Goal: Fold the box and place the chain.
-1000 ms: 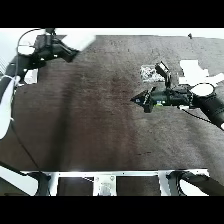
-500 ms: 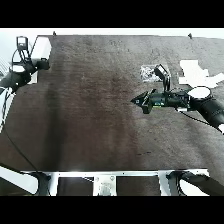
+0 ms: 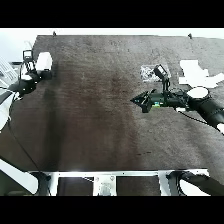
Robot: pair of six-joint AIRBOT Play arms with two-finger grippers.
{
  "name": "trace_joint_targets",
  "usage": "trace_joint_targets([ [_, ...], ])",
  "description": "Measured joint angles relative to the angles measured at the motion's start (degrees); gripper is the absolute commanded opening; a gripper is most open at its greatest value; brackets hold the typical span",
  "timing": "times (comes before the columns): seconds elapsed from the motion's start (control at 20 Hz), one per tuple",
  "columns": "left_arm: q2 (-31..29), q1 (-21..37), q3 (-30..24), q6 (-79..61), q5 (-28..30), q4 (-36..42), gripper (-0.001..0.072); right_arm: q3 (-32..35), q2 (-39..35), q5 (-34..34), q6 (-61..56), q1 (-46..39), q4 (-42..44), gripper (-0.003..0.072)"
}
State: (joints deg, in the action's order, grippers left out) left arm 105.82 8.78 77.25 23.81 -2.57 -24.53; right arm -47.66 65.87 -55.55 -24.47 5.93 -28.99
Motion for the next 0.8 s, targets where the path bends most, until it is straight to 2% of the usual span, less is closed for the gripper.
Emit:
trace_joint_targets([
  [0.5,3.4,-0.1,-0.1,0.1,0.3,0.0,0.0023,0.0,0.7,0.8,0.0,0.0,0.1,0.0005],
  [0.55,3.6,-0.1,-0.1,0.1,0.3,0.0,0.0075,0.0,0.7,0.8,0.0,0.0,0.1,0.0005],
  [0.6,3.6,-0.1,-0.1,0.0,0.4,0.0,0.0496,0.0,0.7,0.8,0.0,0.0,0.1,0.0005],
  [0.65,3.7,-0.1,-0.1,-0.1,0.4,-0.3,0.0720,0.0,0.7,0.8,0.0,0.0,0.1,0.0005],
  [0.8,3.8,-0.1,-0.1,-0.2,1.1,-0.6,0.0715,0.0,0.7,0.8,0.0,0.0,0.1,0.0005],
])
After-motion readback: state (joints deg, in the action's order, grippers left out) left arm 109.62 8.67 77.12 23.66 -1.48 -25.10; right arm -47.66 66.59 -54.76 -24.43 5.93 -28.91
